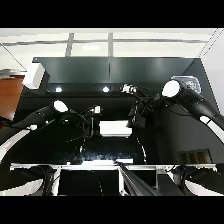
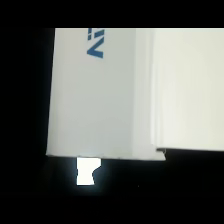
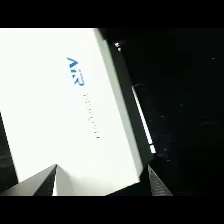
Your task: Fold the box and place the chain.
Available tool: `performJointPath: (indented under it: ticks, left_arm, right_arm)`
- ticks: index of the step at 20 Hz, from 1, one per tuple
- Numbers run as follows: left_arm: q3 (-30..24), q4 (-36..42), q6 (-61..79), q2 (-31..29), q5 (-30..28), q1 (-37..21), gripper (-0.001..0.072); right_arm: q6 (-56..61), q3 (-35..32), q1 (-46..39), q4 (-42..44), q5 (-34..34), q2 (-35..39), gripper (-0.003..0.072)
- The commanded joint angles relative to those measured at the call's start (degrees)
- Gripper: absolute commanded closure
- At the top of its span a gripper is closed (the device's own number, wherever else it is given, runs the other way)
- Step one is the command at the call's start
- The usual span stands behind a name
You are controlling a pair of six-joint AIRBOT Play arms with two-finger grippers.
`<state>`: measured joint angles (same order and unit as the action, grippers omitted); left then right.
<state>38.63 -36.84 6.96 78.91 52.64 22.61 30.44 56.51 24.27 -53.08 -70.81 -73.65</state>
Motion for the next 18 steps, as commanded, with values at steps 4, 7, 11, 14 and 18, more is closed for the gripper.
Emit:
performJointPath:
  ticks: [4,7,11,14,18]
  left_arm:
    - [0.0,0.0,0.0,0.0,0.0,0.0,0.0221]
    - [0.0,0.0,0.0,0.0,0.0,0.0,0.0221]
    - [0.0,0.0,0.0,0.0,0.0,0.0,0.0221]
    - [0.0,0.0,0.0,0.0,0.0,0.0,0.0221]
    - [0.0,0.0,0.0,0.0,0.0,0.0,0.0221]
  right_arm:
    - [0.7,-0.1,0.0,0.6,-3.2,0.1,-0.0019]
    - [0.7,-0.1,0.1,0.5,-3.2,0.1,-0.0019]
    - [2.2,-0.1,2.2,-3.1,-1.3,0.1,-0.0017]
    - [5.4,-0.1,3.4,-4.1,0.5,0.1,-0.0016]
    - [5.4,-0.1,3.6,-4.2,0.5,0.1,0.0194]
